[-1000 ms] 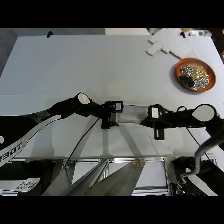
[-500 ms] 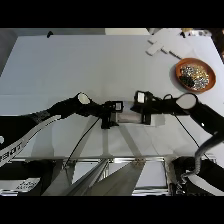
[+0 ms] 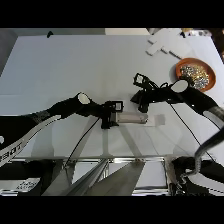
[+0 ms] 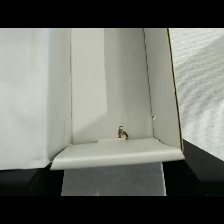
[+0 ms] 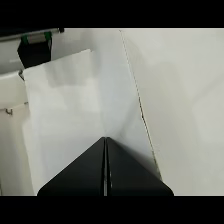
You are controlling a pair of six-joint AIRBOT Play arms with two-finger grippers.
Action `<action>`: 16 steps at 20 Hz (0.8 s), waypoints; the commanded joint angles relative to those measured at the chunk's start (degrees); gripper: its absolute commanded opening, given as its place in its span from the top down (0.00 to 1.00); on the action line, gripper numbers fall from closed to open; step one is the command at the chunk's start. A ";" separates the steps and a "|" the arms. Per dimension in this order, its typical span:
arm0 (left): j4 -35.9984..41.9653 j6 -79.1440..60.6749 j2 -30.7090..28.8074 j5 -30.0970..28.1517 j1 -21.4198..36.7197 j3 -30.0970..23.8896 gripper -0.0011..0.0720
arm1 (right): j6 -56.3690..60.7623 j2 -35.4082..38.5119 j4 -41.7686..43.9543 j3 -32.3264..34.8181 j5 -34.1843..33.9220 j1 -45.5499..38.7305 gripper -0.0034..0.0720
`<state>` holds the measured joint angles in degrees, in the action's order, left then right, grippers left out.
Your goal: Fold the box and place the chain.
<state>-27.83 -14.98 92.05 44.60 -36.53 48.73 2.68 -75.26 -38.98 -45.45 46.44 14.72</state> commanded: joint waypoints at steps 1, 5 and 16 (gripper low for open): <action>-0.02 -0.02 0.00 -0.02 0.00 -0.02 0.64 | 1.44 -2.60 -1.42 -0.22 2.86 -0.44 0.93; -0.02 -0.02 0.00 0.00 0.00 -0.02 0.64 | 3.19 -2.58 -3.98 0.26 3.13 -0.44 0.93; -0.02 -0.02 0.00 0.00 0.00 -0.02 0.64 | 7.13 24.28 -21.27 0.31 19.19 -8.83 0.93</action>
